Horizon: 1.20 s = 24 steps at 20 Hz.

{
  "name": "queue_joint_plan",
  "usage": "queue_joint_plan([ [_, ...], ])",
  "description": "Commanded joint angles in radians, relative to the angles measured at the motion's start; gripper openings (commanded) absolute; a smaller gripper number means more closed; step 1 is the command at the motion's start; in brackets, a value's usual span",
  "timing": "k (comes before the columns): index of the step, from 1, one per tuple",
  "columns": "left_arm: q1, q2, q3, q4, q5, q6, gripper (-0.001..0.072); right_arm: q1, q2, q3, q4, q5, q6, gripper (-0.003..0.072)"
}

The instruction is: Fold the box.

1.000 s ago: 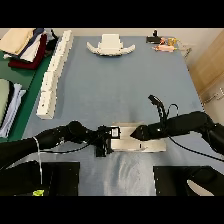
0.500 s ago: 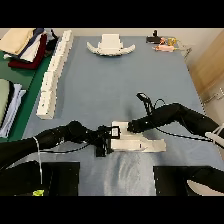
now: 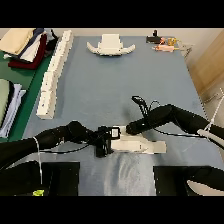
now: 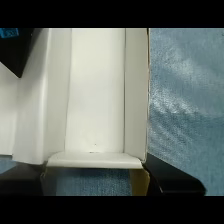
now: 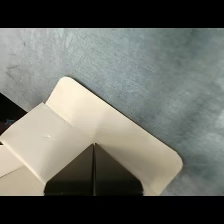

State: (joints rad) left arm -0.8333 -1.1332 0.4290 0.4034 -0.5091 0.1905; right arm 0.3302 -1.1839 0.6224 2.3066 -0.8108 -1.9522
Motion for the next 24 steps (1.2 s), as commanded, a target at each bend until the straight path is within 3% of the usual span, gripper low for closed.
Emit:
queue_joint_plan([
  [1,0.0,0.0,0.0,0.0,0.004,0.0,0.0596,0.0,0.031,0.018,0.002,-0.01,-0.005,0.0003],
  [6,0.0,0.0,0.0,0.0,0.004,0.0,0.0596,0.0,0.216,0.043,-0.037,-0.037,-0.004,0.0004],
  [11,-0.001,0.0,0.0,0.0,0.004,0.0,0.0596,0.0,0.411,0.028,-0.126,-0.264,-0.006,0.0004],
  [15,0.0,0.0,0.0,0.0,0.004,0.0,0.0596,0.002,0.6,-0.062,-0.158,-0.376,-0.095,0.0004],
  [16,0.0,0.0,0.0,0.0,0.004,0.0,0.0596,0.002,0.645,-0.09,-0.196,-0.402,-0.116,0.0048],
  [17,0.0,0.0,0.0,0.0,0.004,0.0,0.0596,0.002,0.692,-0.119,-0.249,-0.429,-0.135,0.0237],
  [19,0.0,0.0,0.0,0.0,0.004,0.0,0.0596,0.002,0.759,-0.175,-0.349,-0.444,-0.238,0.0528],
  [21,0.0,0.0,0.0,0.0,0.004,0.0,0.0596,0.002,0.793,-0.222,-0.435,-0.414,-0.373,0.0597],
  [24,0.0,0.0,0.0,0.0,0.004,0.0,0.0596,0.002,0.78,-0.292,-0.459,-0.312,-0.517,0.0598],
])
